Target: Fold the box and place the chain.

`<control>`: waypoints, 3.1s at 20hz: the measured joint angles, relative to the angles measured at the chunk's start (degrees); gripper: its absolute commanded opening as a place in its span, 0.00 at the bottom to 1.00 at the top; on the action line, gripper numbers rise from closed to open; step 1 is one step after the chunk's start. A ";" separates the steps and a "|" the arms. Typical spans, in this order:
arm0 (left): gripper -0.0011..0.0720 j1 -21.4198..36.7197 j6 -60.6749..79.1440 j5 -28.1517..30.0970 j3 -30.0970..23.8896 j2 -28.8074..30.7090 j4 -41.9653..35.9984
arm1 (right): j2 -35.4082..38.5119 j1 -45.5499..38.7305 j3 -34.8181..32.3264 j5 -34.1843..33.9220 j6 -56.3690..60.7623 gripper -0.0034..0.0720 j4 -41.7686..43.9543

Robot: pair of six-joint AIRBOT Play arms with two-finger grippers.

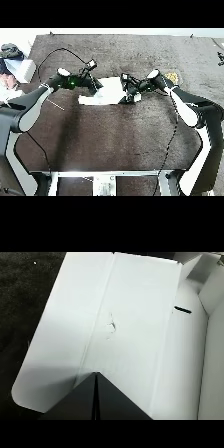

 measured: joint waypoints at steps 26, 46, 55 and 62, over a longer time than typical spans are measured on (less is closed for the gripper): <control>0.70 -2.80 8.04 -0.92 -10.21 9.44 22.40 | 0.02 0.02 0.00 0.00 0.00 0.66 -0.04; 0.42 -3.28 7.39 -1.20 -10.49 7.15 15.76 | 0.02 0.00 0.00 0.00 0.00 0.66 -0.07; 0.42 1.25 4.72 -11.56 -6.84 9.44 18.14 | 0.02 0.00 0.00 0.00 0.02 0.66 -0.04; 0.42 2.38 3.85 -12.22 -5.66 9.81 20.06 | 0.02 0.00 0.00 0.00 0.02 0.66 -0.02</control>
